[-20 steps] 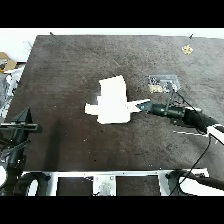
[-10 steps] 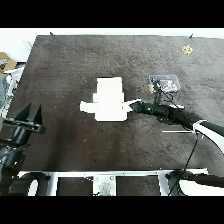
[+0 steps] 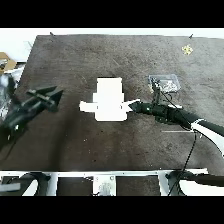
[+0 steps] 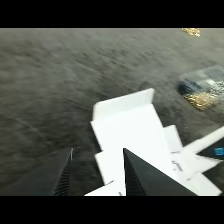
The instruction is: Fold the box and place the chain.
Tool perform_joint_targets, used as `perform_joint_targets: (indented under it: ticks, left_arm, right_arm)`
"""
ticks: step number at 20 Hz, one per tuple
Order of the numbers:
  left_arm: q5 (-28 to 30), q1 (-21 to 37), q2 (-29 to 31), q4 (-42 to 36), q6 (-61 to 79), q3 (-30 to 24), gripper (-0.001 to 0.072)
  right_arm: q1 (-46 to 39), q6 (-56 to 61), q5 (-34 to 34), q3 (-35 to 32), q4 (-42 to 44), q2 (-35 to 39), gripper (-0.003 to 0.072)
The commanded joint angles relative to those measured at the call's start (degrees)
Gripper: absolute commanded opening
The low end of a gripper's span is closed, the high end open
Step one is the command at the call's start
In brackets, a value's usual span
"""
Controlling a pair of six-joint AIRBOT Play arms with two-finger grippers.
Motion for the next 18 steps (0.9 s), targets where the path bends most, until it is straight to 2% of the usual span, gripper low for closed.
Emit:
perform_joint_targets:
  ticks: [1, 4, 7, 10, 13, 18]
  left_arm:
    - [-12.6, 0.0, -21.6, 3.2, -4.9, 14.6, 0.0346]
    - [-21.6, 0.0, -38.8, 17.1, -18.2, 32.2, 0.0345]
    - [-31.1, 0.0, -53.0, 24.0, -26.6, 48.8, 0.0346]
    - [-33.2, -2.4, -62.6, 29.9, -30.0, 61.4, 0.037]
    - [-37.5, -5.0, -70.9, 32.5, -33.7, 71.0, 0.0374]
    - [-44.4, -7.5, -80.6, 32.0, -35.8, 79.8, 0.0374]
  right_arm:
    - [0.1, 0.0, 0.0, 0.0, 0.1, 0.0, 0.001]
    - [0.0, -0.1, 0.0, 0.0, 0.0, 0.0, 0.0009]
    - [0.0, -1.9, 0.0, 0.0, 0.1, 0.0, 0.001]
    - [0.0, -1.9, 0.0, 0.0, 0.0, 0.0, 0.0009]
    - [0.0, -3.0, 0.0, 0.0, 0.0, 0.0, 0.001]
    - [0.0, -3.0, 0.0, 0.0, 0.1, 0.0, 0.001]
